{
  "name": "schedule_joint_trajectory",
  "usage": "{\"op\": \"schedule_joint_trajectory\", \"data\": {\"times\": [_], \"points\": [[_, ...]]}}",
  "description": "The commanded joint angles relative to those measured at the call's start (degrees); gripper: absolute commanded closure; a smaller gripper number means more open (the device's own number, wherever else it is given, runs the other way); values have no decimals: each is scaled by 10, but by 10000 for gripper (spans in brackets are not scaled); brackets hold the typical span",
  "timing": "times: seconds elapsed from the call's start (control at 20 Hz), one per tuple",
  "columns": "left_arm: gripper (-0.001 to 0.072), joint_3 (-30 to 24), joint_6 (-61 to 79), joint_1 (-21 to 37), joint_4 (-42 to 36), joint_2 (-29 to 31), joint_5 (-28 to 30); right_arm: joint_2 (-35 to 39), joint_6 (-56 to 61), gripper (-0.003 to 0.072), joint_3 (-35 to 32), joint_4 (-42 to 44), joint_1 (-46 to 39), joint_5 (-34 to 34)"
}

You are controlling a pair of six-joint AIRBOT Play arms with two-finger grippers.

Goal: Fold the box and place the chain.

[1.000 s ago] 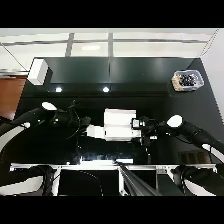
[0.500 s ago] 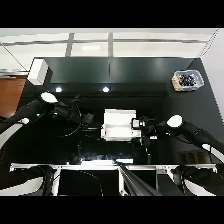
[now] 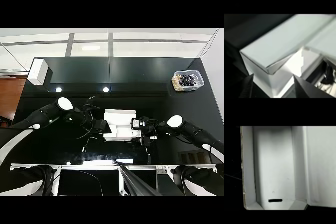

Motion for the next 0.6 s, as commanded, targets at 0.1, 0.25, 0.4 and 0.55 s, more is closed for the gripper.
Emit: {"op": "schedule_joint_trajectory", "data": {"times": [0.1, 0.25, 0.4, 0.55], "points": [[129, 12, -139, -50, 105, 0, 80, 0, 0, 209, 0, 0, 1, 0], [129, 37, -237, -76, 200, 0, 80, 0, 0, 209, 0, 1, 1, -1], [130, 63, -343, -111, 280, 0, 78, 0, 0, 209, 0, 1, 1, -2], [130, 94, -481, -161, 391, -3, 60, 0, 0, 209, 0, 1, 1, -2]]}}
